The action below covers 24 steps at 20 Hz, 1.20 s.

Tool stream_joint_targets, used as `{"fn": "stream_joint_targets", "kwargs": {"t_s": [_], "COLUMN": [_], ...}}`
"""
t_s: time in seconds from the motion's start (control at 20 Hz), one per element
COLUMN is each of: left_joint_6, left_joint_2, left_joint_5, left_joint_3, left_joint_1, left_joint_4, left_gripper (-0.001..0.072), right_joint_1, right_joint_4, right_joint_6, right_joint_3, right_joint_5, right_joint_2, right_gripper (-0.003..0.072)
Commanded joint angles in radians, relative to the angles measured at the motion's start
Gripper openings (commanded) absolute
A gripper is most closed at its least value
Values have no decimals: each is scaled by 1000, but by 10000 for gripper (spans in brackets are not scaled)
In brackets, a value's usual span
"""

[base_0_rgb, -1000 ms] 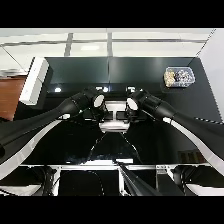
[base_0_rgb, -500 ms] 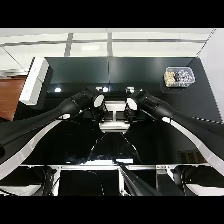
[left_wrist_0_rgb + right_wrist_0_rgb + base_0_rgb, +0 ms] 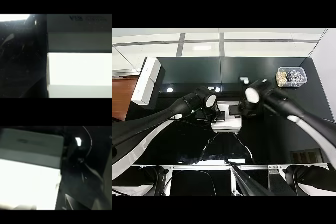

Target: Fold the box and place the chain.

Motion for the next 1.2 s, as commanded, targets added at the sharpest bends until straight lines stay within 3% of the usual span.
{"fn": "stream_joint_targets", "kwargs": {"t_s": [0.0,0.15,0.25,0.35,0.55,0.75,0.9,1.15], "left_joint_6": [-1,-1,-1,-1,-1,-1,-1,-1], "left_joint_2": [0,0,0,0,0,0,0,0], "left_joint_5": [1,3,3,3,0,4,5,1], "left_joint_3": [1,1,1,1,1,1,1,1], "left_joint_1": [0,0,0,0,0,0,0,0], "left_joint_4": [0,0,0,0,0,0,0,0], "left_gripper": [30,30,30,31,30,31,31,31], "right_joint_1": [-53,-168,-284,-412,-629,-776,-808,-824], "right_joint_4": [-129,-499,-599,-549,-341,-191,-180,-181], "right_joint_6": [-177,-183,-183,-174,-134,-119,-120,-97], "right_joint_3": [69,70,47,-11,0,272,520,793], "right_joint_5": [145,138,31,-157,-346,-247,-128,-40], "right_joint_2": [163,248,240,217,51,-246,-457,-673], "right_gripper": [405,404,407,712,712,711,711,710]}}
